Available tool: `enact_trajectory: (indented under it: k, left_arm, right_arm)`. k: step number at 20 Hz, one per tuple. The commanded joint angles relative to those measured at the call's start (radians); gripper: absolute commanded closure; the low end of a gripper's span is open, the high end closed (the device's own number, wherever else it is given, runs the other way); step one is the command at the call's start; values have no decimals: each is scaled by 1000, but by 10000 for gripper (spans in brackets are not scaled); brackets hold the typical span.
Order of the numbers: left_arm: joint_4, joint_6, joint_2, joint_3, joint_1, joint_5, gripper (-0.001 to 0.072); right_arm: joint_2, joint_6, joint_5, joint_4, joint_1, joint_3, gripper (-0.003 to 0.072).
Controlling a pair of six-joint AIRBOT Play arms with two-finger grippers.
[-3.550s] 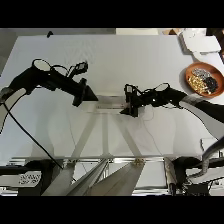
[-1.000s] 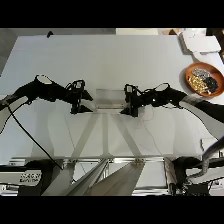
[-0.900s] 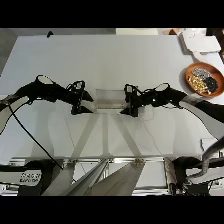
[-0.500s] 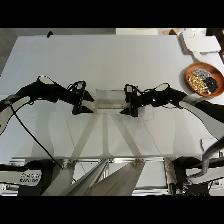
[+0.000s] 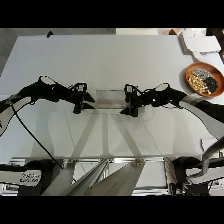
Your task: Fold the box and place the chain.
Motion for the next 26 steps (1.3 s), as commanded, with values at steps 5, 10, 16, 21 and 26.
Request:
enact_trajectory:
  k: [5, 10, 16, 21, 26]
  left_arm:
    - [-14, 81, -16, -1, -30, 19, 448]
    - [-14, 94, -16, -1, -31, 79, 506]
    - [-16, 113, -15, -1, -31, 79, 508]
    - [-18, 119, -15, -1, -31, 73, 586]
    - [-50, 119, -16, -1, -32, 53, 698]
  right_arm:
    - [0, 0, 0, 0, 0, 0, 281]
    - [0, 0, 0, 0, 0, 0, 281]
    - [0, 0, 0, 0, 0, 0, 281]
    - [0, 0, 0, 0, 0, 0, 281]
    - [0, 0, 0, 0, 0, 0, 281]
